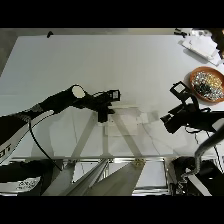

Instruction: Fold the box and place the chain.

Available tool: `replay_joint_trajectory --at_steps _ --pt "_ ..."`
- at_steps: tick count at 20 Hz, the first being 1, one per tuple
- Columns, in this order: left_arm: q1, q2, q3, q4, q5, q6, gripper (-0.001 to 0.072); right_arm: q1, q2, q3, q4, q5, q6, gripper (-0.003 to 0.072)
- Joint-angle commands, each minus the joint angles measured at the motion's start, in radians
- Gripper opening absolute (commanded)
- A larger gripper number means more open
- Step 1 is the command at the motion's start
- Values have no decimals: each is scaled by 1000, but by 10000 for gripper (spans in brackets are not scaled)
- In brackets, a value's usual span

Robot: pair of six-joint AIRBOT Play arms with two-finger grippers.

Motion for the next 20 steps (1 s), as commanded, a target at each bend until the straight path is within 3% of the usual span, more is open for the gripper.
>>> replay_joint_trajectory --at_steps 1,7,8,9,11,12,17,20 --pt "-1 -1 -1 2 -8 0 10 1 -117 -1 109 -78 -206 466" --pt "-1 -1 -1 1 -8 0 13 60 -348 -1 153 -157 -516 469" --pt "-1 -1 -1 1 -7 0 13 85 -358 -1 143 -160 -573 492" --pt "-1 -1 -1 1 -7 0 13 111 -365 -1 126 -160 -649 573" --pt "-1 -1 -1 1 -8 0 13 153 -372 -1 92 -161 -767 659" --pt "-1 -1 -1 1 -7 0 13 160 -375 -1 91 -168 -783 707" --pt "-1 -1 -1 1 -8 0 13 160 -372 -1 48 -83 -718 704" --pt "-1 -1 -1 1 -8 0 13 160 -372 -1 52 -89 -716 704"
